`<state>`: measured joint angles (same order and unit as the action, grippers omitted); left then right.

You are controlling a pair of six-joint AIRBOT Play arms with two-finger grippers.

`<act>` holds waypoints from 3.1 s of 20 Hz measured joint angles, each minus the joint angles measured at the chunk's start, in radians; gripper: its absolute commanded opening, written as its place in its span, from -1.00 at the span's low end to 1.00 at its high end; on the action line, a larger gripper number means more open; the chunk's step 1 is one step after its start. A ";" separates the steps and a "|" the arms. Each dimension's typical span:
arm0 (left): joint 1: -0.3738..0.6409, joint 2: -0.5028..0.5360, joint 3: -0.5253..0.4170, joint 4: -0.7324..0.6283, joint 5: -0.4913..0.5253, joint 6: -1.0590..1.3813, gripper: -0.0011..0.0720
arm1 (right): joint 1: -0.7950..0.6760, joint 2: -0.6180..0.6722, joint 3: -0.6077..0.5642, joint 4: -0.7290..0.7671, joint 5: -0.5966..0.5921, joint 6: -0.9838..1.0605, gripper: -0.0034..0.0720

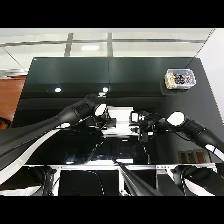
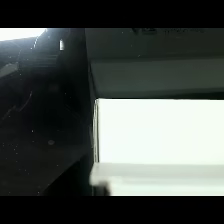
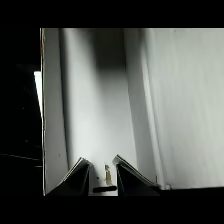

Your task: Fold the box and place the chain.

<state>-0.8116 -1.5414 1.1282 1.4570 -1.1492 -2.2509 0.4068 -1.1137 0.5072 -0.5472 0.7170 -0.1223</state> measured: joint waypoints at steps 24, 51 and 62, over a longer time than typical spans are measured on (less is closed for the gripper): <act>0.000 -0.001 0.000 0.001 0.016 0.019 -0.90 | -0.273 0.173 0.066 -0.334 0.237 0.766 -0.88; 0.000 -0.002 0.000 -0.030 0.015 0.018 -0.90 | -0.368 -0.138 0.122 -0.009 0.548 1.130 0.53; 0.000 -0.002 0.000 -0.030 0.014 0.018 -0.90 | -0.064 -0.139 0.285 -0.233 0.376 1.506 0.17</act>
<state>-0.8116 -1.5429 1.1282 1.4269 -1.1347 -2.2326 0.3424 -1.2526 0.7925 -0.7799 1.0931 1.3834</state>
